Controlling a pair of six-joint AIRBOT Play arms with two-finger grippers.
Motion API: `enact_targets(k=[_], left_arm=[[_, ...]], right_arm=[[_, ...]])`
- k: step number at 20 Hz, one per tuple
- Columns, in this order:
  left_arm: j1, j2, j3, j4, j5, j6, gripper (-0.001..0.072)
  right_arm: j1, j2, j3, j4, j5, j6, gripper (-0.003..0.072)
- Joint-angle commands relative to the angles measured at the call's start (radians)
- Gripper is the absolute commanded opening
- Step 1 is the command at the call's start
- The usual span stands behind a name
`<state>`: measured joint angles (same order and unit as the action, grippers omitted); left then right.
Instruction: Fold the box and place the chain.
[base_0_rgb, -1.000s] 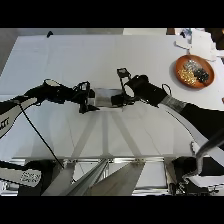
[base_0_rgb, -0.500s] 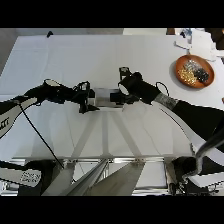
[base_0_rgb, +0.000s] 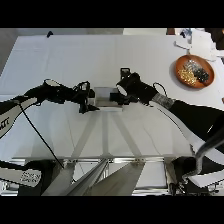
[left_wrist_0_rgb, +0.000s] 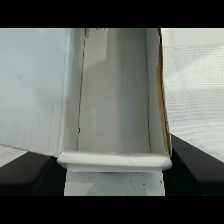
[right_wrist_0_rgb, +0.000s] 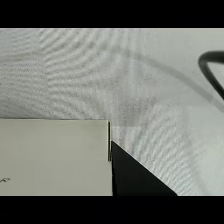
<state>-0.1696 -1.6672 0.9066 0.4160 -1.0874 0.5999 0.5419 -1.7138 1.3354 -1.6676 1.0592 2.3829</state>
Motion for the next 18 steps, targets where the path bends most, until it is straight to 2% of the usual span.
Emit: enact_targets(k=[1,3,4,5,6,10,13,16,18], left_arm=[[0.000,0.000,0.001,0.000,-0.001,0.002,0.0395],[0.000,0.000,0.001,0.000,-0.001,0.002,0.0395],[0.000,0.000,0.001,0.000,-0.002,0.002,0.0395],[0.000,0.000,0.001,0.000,-0.001,0.002,0.0395],[0.000,0.000,0.001,0.000,-0.002,0.002,0.0395],[0.000,0.000,0.001,0.000,-0.001,0.002,0.0395],[0.000,0.000,0.001,0.000,-0.002,0.002,0.0395],[0.000,0.000,0.001,0.000,-0.001,0.002,0.0395],[0.000,0.000,0.001,0.000,-0.001,0.001,0.0395]], right_arm=[[0.001,-0.003,0.000,0.000,-0.001,0.003,0.0014],[0.001,0.000,0.000,0.002,-0.001,0.001,0.0036],[0.001,0.007,0.000,0.004,-0.002,-0.009,0.0172],[0.001,0.019,0.000,0.005,0.000,-0.009,0.0353],[0.000,0.033,0.000,0.005,0.005,-0.009,0.0409],[-0.024,0.123,0.000,0.021,0.076,-0.019,0.0409],[-0.074,0.227,0.000,0.034,0.138,-0.117,0.0409],[-0.186,0.336,0.000,0.076,0.169,-0.262,0.0409],[-0.259,0.392,0.000,0.031,0.187,-0.369,0.0409]])
